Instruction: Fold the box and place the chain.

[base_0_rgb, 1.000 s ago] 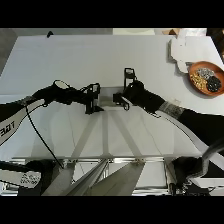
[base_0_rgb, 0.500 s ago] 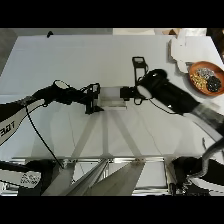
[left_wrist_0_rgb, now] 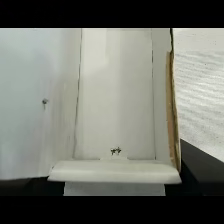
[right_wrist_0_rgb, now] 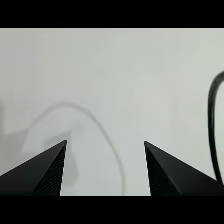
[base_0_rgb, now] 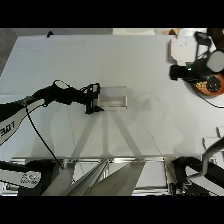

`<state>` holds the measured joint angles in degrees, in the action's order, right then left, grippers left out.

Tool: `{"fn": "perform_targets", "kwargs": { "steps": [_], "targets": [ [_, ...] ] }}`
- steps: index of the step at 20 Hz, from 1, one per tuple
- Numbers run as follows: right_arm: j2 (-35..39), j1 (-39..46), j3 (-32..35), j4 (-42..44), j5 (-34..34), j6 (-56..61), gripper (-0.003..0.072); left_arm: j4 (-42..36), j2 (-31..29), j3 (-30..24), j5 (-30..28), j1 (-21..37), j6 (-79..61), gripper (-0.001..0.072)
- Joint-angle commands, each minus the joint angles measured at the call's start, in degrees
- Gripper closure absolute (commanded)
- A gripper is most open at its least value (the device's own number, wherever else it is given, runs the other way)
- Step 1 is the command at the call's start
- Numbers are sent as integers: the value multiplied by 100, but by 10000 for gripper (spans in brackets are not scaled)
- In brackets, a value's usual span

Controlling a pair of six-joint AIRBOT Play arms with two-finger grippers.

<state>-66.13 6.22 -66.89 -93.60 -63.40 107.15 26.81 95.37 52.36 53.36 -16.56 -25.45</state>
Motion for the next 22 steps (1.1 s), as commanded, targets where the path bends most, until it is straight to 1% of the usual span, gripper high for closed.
{"fn": "perform_targets", "kwargs": {
  "steps": [1, 4, 7, 8, 9, 10, 11, 15, 17, 18, 22],
  "targets": [
    [-59, 1399, -7, -190, 822, -466, 173, 0, -2, 0, 0, 2, -2, 430],
    [-581, 2236, -7, -98, 1453, -590, 173, 0, -2, 0, 0, 2, -2, 429],
    [-1266, 2614, -13, -20, 2024, -855, 174, 0, -2, 0, 0, 2, -2, 429],
    [-1491, 2664, -22, -20, 2269, -852, 183, 0, -2, 0, 0, 2, -2, 429],
    [-1696, 2688, -57, -20, 2481, -852, 231, 0, -2, 0, 0, 2, -2, 429],
    [-1930, 2688, -133, -42, 2662, -855, 256, 0, -2, 0, 0, 2, -2, 429],
    [-2164, 2686, -256, -37, 2743, -855, 256, 0, -2, 0, 0, 2, -2, 429],
    [-3047, 2682, -857, 11, 2599, -804, 256, 0, -2, 0, 0, 2, -2, 429],
    [-3233, 2682, -920, 153, 2581, -804, 258, 0, -2, 0, 0, 2, -2, 429],
    [-3303, 2682, -920, 286, 2505, -809, 279, 0, -4, 0, 0, 2, -2, 429],
    [-3445, 2682, -920, 542, 2177, -850, 294, 0, -2, 0, 0, 2, -2, 429]
  ]
}}
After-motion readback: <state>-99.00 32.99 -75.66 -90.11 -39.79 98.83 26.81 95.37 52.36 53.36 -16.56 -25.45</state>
